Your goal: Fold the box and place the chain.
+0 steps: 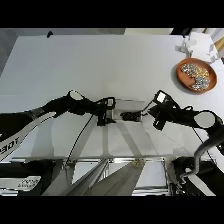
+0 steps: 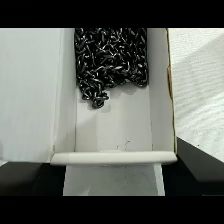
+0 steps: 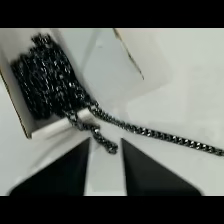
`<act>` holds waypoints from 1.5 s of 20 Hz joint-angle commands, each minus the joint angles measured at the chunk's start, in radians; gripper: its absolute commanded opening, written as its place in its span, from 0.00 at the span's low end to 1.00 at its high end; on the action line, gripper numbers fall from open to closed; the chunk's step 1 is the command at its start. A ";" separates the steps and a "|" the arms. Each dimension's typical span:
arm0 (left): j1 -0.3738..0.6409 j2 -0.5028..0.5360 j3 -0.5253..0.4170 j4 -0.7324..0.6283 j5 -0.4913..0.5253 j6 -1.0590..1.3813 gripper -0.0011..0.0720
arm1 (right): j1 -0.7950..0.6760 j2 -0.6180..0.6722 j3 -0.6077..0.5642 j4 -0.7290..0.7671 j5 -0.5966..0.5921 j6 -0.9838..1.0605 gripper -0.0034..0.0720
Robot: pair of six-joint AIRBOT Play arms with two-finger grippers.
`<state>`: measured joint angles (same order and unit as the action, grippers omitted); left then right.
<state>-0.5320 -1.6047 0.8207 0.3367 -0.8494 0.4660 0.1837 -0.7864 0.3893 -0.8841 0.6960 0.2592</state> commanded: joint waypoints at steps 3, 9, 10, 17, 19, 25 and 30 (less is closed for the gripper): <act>0.000 0.000 0.000 0.000 0.000 0.000 0.03 | 0.031 -0.116 -0.027 -0.025 -0.080 -0.205 0.59; 0.000 0.000 0.000 0.000 0.000 0.000 0.03 | 0.062 -0.203 -0.027 -0.025 -0.124 -0.344 0.59; 0.000 0.000 0.000 0.000 0.000 0.000 0.03 | 0.062 -0.212 -0.027 -0.024 -0.125 -0.364 0.59; 0.000 0.000 0.000 0.000 0.000 0.000 0.03 | 0.062 -0.256 -0.027 0.064 -0.126 -0.468 0.59; 0.000 0.000 0.000 0.000 0.000 0.000 0.03 | 0.061 -0.269 -0.027 0.111 -0.145 -0.505 0.59; 0.000 0.000 0.000 0.000 0.000 0.000 0.03 | -0.020 -0.269 -0.026 0.121 -0.102 -0.551 0.59; 0.000 0.000 0.000 0.000 0.000 0.000 0.03 | -0.020 -0.269 -0.026 0.294 -0.042 -0.773 0.59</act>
